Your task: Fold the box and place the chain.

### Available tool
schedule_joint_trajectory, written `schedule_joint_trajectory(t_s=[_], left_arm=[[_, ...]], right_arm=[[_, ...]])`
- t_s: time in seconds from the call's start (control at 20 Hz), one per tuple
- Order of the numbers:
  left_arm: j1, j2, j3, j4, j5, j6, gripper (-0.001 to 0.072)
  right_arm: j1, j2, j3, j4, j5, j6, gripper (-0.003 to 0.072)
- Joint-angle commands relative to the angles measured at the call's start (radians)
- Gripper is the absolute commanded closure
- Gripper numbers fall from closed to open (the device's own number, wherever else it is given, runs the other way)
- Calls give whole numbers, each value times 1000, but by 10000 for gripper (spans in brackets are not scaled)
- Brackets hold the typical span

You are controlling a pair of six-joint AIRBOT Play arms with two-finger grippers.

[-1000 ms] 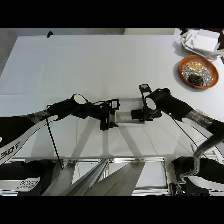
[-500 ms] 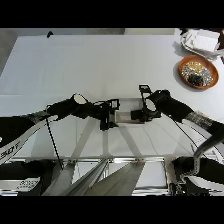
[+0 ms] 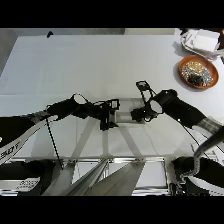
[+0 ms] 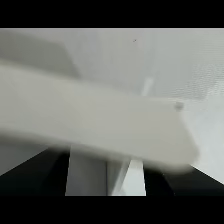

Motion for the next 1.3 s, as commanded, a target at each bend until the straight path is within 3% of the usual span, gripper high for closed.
schedule_joint_trajectory(t_s=[0.0, 0.25, 0.4, 0.55, 0.8, 1.05, 1.25], left_arm=[[-1, 1, 0, 0, -3, 0, 501], [-1, 1, 0, 0, -3, 0, 501], [-2, 1, 0, 0, -4, 0, 501], [-2, 1, 0, 0, -4, 0, 501], [-2, 1, 0, 0, -3, 0, 501], [-2, 1, 0, 0, -4, 0, 501], [-2, 1, 0, 0, -3, 0, 501]], right_arm=[[-3, 116, 2, -77, 11, -30, 202], [-109, 275, 37, -162, 83, -115, 205], [-317, 287, 108, -163, 64, -251, 227], [-578, 264, 144, -125, -51, -334, 285], [-892, 21, 221, -6, -166, -468, 305], [-976, -327, 504, -10, -72, -488, 305], [-981, -472, 615, -17, -55, -511, 305]])
